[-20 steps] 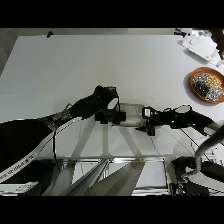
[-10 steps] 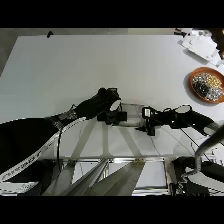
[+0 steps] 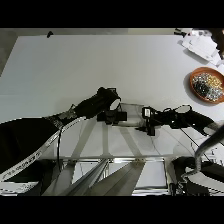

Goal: Fold the box and place the chain.

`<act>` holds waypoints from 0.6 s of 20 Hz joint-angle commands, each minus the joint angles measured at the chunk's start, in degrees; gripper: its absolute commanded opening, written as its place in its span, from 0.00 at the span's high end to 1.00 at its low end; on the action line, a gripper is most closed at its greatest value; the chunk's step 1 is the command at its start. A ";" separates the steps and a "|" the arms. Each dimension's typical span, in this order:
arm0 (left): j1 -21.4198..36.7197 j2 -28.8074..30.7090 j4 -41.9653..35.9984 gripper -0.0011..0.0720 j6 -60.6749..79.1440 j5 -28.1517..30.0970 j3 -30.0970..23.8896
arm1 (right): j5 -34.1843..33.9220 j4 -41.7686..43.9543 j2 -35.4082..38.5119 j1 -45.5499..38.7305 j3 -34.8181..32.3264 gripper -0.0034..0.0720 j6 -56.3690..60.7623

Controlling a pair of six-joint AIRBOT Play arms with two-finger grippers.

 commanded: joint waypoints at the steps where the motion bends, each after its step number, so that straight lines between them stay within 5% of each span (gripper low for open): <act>1: -0.02 0.72 -0.17 0.75 0.31 -1.68 0.02 | 0.00 0.02 0.00 0.02 0.00 0.57 0.04; 6: 0.04 1.42 0.44 0.76 0.28 -1.68 0.02 | -0.02 0.02 0.00 0.02 0.00 0.57 0.04; 8: -0.04 1.42 0.42 0.97 0.48 -1.64 0.02 | -0.02 0.02 0.00 0.02 0.00 0.57 0.04; 12: -0.04 1.46 0.37 0.97 0.57 -1.66 0.02 | 0.00 0.02 0.00 0.02 0.00 0.57 0.04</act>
